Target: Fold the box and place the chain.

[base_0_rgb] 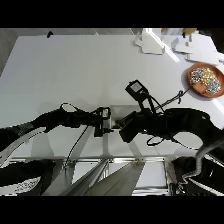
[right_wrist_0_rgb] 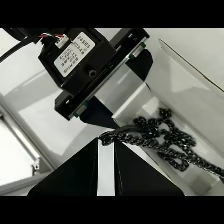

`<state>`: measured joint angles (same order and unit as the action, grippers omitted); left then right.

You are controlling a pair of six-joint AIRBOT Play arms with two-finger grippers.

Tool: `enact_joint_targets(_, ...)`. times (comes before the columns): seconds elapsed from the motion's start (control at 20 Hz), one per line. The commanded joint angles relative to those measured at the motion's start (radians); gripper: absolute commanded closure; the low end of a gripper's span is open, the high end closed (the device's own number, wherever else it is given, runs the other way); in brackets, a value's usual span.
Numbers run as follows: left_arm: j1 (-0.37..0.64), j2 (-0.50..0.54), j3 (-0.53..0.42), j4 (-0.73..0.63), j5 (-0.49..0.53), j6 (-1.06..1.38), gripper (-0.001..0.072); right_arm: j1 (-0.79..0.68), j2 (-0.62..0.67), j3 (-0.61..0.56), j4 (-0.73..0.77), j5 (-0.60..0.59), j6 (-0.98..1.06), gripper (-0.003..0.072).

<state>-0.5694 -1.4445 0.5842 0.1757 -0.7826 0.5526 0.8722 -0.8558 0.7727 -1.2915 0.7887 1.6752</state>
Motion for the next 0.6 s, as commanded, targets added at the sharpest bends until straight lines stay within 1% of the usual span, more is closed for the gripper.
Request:
enact_joint_targets(0.0,0.0,0.001,0.0,0.0,0.0,0.0,0.0501,0.013,-0.078,0.001,0.0,-0.034,0.003,0.0667)
enact_joint_targets(0.05,0.0,0.001,0.0,0.0,0.0,0.0,0.0501,0.011,-0.093,0.001,-0.01,-0.039,0.003,0.0664)
enact_joint_targets(0.1,0.0,0.001,0.0,0.0,0.0,0.0,0.0501,0.003,-0.1,0.001,-0.019,-0.049,0.003,0.0618)
enact_joint_targets(0.15,0.0,0.001,0.0,0.0,0.0,0.0,0.0501,-0.014,-0.1,0.003,-0.017,-0.05,0.003,0.0556)
enact_joint_targets(0.2,0.0,0.001,0.0,0.0,0.0,0.0,0.0501,-0.041,-0.097,0.013,-0.018,-0.029,0.003,0.0497)
enact_joint_targets(0.3,0.0,0.001,0.0,0.0,0.001,0.0,0.0501,-0.109,-0.09,0.054,-0.026,0.059,-0.001,0.0495)
enact_joint_targets(0.45,0.0,0.001,0.0,0.0,0.0,0.0,0.0501,-0.227,-0.064,0.086,-0.102,0.162,0.001,0.0499)
enact_joint_targets(0.55,0.0,0.001,0.0,0.0,0.0,0.0,0.0501,-0.318,-0.067,0.081,-0.182,0.227,0.005,0.0533)
